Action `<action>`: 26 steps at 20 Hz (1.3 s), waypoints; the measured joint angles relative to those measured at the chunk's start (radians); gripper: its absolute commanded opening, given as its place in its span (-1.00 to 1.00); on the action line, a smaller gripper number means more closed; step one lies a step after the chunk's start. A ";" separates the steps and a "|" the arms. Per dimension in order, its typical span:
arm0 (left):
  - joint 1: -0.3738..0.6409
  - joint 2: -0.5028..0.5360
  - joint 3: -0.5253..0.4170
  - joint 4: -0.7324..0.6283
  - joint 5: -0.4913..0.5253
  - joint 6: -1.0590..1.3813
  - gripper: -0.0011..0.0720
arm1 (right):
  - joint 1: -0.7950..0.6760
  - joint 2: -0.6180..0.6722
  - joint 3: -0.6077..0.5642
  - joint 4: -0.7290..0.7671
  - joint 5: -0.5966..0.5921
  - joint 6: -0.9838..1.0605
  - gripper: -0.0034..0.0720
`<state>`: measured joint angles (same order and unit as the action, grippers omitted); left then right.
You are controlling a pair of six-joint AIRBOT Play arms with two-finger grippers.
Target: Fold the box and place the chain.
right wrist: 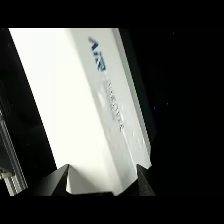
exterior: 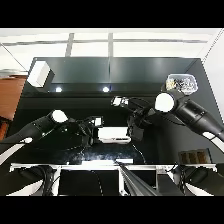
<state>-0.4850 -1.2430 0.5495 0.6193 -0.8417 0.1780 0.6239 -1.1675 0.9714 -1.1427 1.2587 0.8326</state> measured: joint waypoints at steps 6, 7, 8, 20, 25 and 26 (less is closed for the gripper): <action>0.000 0.000 0.000 0.000 0.000 0.000 0.37 | 0.024 0.035 -0.003 -0.014 -0.092 -0.056 0.39; 0.000 0.000 0.000 0.000 0.000 -0.001 0.37 | 0.029 0.037 -0.006 -0.014 -0.113 -0.069 0.39; 0.000 0.000 0.000 0.000 0.000 -0.001 0.37 | 0.034 0.038 -0.011 -0.014 -0.132 -0.078 0.39; 0.000 0.000 0.000 0.000 0.000 -0.003 0.37 | 0.045 0.040 -0.097 0.021 -0.187 -0.104 -0.17; 0.000 0.000 0.000 0.000 0.001 -0.004 0.37 | 0.045 0.040 -0.101 0.024 -0.194 -0.105 -0.21; 0.000 0.000 0.000 0.000 0.001 -0.004 0.37 | 0.045 0.040 -0.101 0.024 -0.195 -0.105 -0.21</action>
<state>-0.4850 -1.2430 0.5495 0.6193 -0.8410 0.1738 0.6685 -1.1275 0.8707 -1.1183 1.0641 0.7280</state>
